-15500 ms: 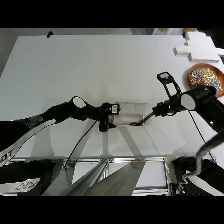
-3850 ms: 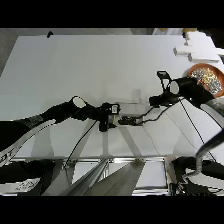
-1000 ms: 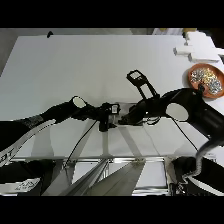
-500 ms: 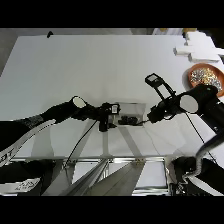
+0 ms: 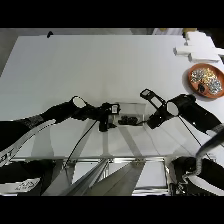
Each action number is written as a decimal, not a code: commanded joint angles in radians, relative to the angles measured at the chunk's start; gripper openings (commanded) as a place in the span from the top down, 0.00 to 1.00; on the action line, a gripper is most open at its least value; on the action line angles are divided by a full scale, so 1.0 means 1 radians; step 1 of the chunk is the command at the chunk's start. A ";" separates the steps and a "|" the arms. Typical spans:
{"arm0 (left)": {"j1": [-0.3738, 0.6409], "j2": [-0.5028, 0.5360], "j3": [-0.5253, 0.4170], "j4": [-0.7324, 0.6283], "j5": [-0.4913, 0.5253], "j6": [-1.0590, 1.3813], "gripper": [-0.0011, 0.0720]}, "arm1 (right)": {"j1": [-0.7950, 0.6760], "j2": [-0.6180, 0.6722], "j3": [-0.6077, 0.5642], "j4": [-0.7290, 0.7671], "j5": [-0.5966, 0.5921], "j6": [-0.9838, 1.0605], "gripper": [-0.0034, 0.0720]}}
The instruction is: Fold the box and place the chain.
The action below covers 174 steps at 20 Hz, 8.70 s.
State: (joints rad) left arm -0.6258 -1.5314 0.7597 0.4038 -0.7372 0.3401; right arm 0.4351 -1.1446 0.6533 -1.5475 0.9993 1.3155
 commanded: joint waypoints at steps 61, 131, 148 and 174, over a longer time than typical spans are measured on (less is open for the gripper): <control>0.001 0.001 0.001 0.000 0.000 0.000 0.61 | -0.246 -0.168 0.317 0.002 0.123 0.287 0.62; 0.001 0.001 0.001 0.000 0.000 0.000 0.61 | 0.306 0.104 0.206 0.183 -0.057 0.415 0.81; 0.001 0.001 0.001 0.000 0.000 0.000 0.61 | -0.165 0.044 0.322 -0.045 0.137 0.386 0.93; 0.001 0.001 0.001 0.000 0.000 0.000 0.61 | -0.179 -0.294 0.255 -0.043 0.076 0.429 0.93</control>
State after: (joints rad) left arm -0.6258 -1.5314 0.7597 0.4038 -0.7372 0.3397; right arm 0.2562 -1.4471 0.9089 -1.5864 1.0336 1.7542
